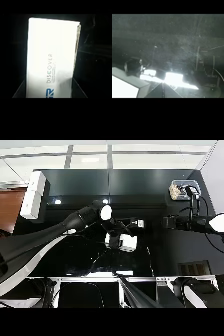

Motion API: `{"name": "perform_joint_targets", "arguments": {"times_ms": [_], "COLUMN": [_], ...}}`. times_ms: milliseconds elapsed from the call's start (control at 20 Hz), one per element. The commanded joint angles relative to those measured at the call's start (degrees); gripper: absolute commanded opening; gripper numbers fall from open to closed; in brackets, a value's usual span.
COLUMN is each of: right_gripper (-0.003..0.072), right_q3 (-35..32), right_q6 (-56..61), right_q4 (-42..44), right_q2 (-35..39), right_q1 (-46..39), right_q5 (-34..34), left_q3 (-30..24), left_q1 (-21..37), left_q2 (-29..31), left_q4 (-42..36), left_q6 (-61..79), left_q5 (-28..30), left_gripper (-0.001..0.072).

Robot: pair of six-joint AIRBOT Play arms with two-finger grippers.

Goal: Fold the box and place the chain.

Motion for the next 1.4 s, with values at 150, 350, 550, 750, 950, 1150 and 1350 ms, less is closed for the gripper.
{"name": "perform_joint_targets", "arguments": {"times_ms": [150,350,550,750,950,1150,1350], "right_gripper": [0.0019,0.0020,0.0020,0.0020,0.0020,0.0020,0.0020], "right_q3": [0.0,0.0,0.0,0.0,0.0,0.0,0.0], "right_q6": [0.2,0.2,0.2,0.1,0.1,0.2,0.2], "right_q4": [0.0,0.0,-0.9,-0.9,-1.8,-1.9,-1.9], "right_q2": [0.0,0.0,0.0,0.0,0.0,0.0,0.0], "right_q1": [0.0,0.0,0.0,0.0,0.0,0.0,0.0], "right_q5": [0.2,0.2,-0.4,-0.8,-0.5,-0.7,0.0], "left_q3": [1.7,-5.1,-19.3,-23.0,-22.3,-22.3,-22.3], "left_q1": [7.3,27.4,55.9,75.1,81.7,81.7,81.2], "left_q2": [11.9,25.6,34.0,33.2,32.8,28.5,23.5], "left_q4": [15.0,21.5,22.7,22.8,22.6,16.0,11.1], "left_q6": [-23.4,-37.2,-38.2,-38.0,-35.1,-28.0,-23.9], "left_q5": [-13.7,-23.6,-16.9,-16.6,-9.1,-3.4,2.5], "left_gripper": [0.0386,0.0386,0.0386,0.0398,0.0398,0.0397,0.0399]}}
